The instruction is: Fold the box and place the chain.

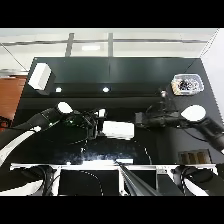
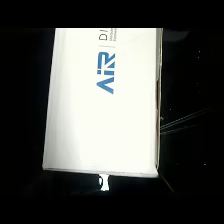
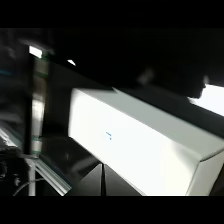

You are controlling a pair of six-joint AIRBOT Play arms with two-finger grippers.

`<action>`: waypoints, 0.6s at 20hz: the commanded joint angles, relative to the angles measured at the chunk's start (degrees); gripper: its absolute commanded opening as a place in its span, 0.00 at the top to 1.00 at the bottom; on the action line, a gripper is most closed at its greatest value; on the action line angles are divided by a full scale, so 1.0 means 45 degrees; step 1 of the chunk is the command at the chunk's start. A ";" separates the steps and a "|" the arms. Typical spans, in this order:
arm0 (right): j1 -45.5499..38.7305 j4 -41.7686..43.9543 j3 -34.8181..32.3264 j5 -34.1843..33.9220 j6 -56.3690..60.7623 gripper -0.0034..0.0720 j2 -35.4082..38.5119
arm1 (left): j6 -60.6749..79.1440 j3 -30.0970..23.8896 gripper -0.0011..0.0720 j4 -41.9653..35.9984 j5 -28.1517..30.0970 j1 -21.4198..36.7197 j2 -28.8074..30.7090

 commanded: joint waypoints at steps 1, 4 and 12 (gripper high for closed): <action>-0.1919 -0.0942 0.0612 0.1452 -0.0180 0.93 0.1098 | 0.0024 0.0005 0.00 0.0112 -0.0131 0.0063 0.0107; -0.3361 -0.1243 0.0913 0.2171 -0.0185 0.93 0.1593 | -0.1302 0.0131 0.01 0.1676 -0.0170 0.0160 0.0777; -0.4673 -0.3594 0.0942 0.1564 -0.0495 0.93 0.1627 | -0.4371 0.0874 0.02 0.3050 -0.1010 -0.0369 0.2336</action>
